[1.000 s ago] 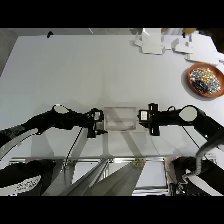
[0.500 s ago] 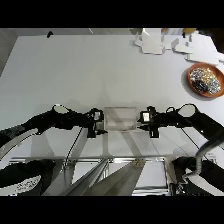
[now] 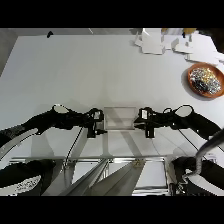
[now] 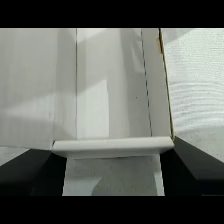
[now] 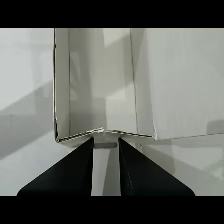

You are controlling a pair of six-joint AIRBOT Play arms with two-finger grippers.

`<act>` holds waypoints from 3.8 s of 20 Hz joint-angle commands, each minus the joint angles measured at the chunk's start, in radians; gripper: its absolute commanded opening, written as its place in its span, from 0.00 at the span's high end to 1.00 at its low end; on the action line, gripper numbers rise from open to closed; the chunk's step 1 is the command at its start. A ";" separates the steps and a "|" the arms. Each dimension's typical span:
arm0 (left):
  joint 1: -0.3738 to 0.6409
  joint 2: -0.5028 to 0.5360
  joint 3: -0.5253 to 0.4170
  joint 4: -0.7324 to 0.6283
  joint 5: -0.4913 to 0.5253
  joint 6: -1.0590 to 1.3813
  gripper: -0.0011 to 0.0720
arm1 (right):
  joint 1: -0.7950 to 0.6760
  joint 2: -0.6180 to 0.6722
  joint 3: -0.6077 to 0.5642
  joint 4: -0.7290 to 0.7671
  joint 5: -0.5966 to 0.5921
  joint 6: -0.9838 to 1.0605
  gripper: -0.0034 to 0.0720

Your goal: Fold the box and place the chain.

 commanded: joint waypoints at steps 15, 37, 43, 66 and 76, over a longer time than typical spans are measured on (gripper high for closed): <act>0.000 0.002 0.001 0.000 0.000 0.001 0.63 | -0.049 0.132 -0.013 -0.119 0.021 0.249 0.41; 0.000 0.002 0.001 0.000 0.000 0.001 0.63 | -0.237 0.040 -0.014 -0.221 0.135 1.360 0.93; 0.000 0.002 0.001 0.000 0.000 0.001 0.63 | -0.171 0.063 -0.014 -0.100 0.171 1.310 0.93; 0.000 0.002 0.001 0.000 0.000 0.001 0.63 | 0.009 0.181 0.122 -0.148 0.122 1.427 0.53; 0.000 0.002 0.001 0.000 0.000 0.001 0.63 | -0.291 0.227 0.122 -0.471 0.201 1.547 0.93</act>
